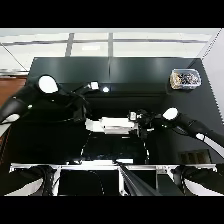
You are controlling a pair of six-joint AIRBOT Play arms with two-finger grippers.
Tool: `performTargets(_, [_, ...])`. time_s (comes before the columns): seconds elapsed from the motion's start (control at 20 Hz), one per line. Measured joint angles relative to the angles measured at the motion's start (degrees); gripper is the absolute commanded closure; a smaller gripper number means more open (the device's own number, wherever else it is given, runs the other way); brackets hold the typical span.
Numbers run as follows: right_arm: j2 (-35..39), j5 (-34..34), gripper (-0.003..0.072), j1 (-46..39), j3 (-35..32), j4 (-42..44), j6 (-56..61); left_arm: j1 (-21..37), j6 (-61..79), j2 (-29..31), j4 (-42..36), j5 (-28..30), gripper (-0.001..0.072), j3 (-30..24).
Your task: Fold the box and place the chain.
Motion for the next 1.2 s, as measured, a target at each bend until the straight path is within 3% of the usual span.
performTargets(0.05, [0.0,0.1,0.0423,0.0,0.0,-0.1,0.0,0.2,-3.4,1.1,0.1,-3.1,0.068,-0.2])
performTargets(0.1, [0.0,0.1,0.0489,0.0,0.0,-0.2,0.0,0.2,-6.9,1.9,-0.5,-6.1,0.068,-0.8])
performTargets(0.2, [0.0,0.3,0.0486,0.0,0.0,-0.2,0.0,-0.9,-12.2,2.9,-4.3,-9.5,0.068,-3.6])
performTargets(0.3, [0.0,0.5,0.0486,0.0,0.0,-0.3,0.0,-3.5,-12.5,3.4,-10.4,-8.9,0.068,-8.5])
performTargets(0.5, [0.0,0.6,0.0485,0.0,0.0,-0.3,0.0,-9.0,-5.0,3.8,-24.5,5.1,0.0679,-17.0])
performTargets(0.75, [0.0,0.7,0.0486,0.0,0.0,-0.3,0.0,-10.8,6.7,4.0,-40.3,26.0,0.0678,-19.3])
performTargets(1.0, [0.0,0.7,0.0485,0.0,0.0,-0.3,0.0,-11.1,7.5,1.7,-33.8,36.3,0.0679,-16.2])
performTargets(1.2, [0.0,0.7,0.0485,0.0,0.0,-0.3,0.0,-10.9,-2.0,-5.2,-22.4,34.7,0.0679,-10.6])
